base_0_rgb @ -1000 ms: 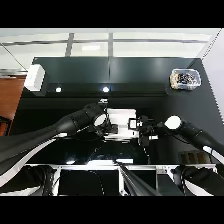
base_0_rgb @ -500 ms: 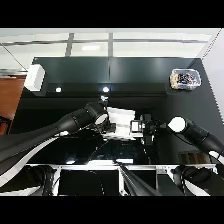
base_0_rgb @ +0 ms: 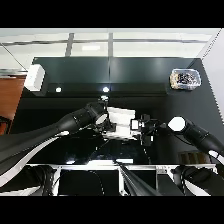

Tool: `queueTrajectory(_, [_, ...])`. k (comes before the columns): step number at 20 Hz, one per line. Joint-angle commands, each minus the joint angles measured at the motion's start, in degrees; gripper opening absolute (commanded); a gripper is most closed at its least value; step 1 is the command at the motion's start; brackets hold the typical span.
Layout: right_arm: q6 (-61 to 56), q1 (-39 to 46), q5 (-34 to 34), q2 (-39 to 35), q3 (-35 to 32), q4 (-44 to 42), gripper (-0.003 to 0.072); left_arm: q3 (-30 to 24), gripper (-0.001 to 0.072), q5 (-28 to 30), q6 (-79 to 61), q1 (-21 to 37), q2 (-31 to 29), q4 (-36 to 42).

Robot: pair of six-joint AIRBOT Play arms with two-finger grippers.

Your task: Fold the box and place the chain.

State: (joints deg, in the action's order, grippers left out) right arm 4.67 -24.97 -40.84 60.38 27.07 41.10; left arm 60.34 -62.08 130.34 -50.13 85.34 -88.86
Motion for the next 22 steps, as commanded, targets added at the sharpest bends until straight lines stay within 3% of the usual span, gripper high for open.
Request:
queueTrajectory(1, [-2.71, -0.02, -0.59, 0.04, -0.74, -0.55, 0.0433, 0.04, 0.0028, 0.15, -0.02, 0.02, 0.02, -0.02])
queueTrajectory(2, [-3.3, -0.02, -0.96, 0.04, -1.01, -0.55, 0.0432, 0.04, 0.0028, 0.15, -0.02, 0.02, 0.02, -0.02])
queueTrajectory(3, [-3.65, -0.02, -1.57, 0.04, -1.03, -0.57, 0.0341, 0.04, 0.0028, 0.17, -0.02, 0.02, 0.02, -0.02])
queueTrajectory(4, [-3.63, -0.02, -2.36, 0.04, -1.03, -0.59, 0.0148, 0.04, 0.0028, 0.2, -0.02, 0.02, 0.02, -0.02])
queueTrajectory(5, [-3.69, -0.02, -2.91, 0.04, -1.03, -0.59, 0.0127, 0.04, 0.0028, 0.24, -0.02, 0.02, 0.02, -0.02])
queueTrajectory(8, [-4.04, -0.02, -2.99, 0.04, -1.03, -0.79, 0.0128, 0.04, 0.0028, 0.37, -0.02, 0.02, 0.02, -0.02])
queueTrajectory(13, [-4.02, -0.17, 0.2, 0.07, -1.03, -8.37, 0.0129, 0.04, 0.0028, 0.57, -0.02, 0.02, 0.02, -0.02])
queueTrajectory(22, [-4.02, -3.85, 4.09, 0.09, -1.03, -9.16, 0.013, 0.04, 0.0028, 0.52, -0.02, 0.0, 0.02, 0.02])
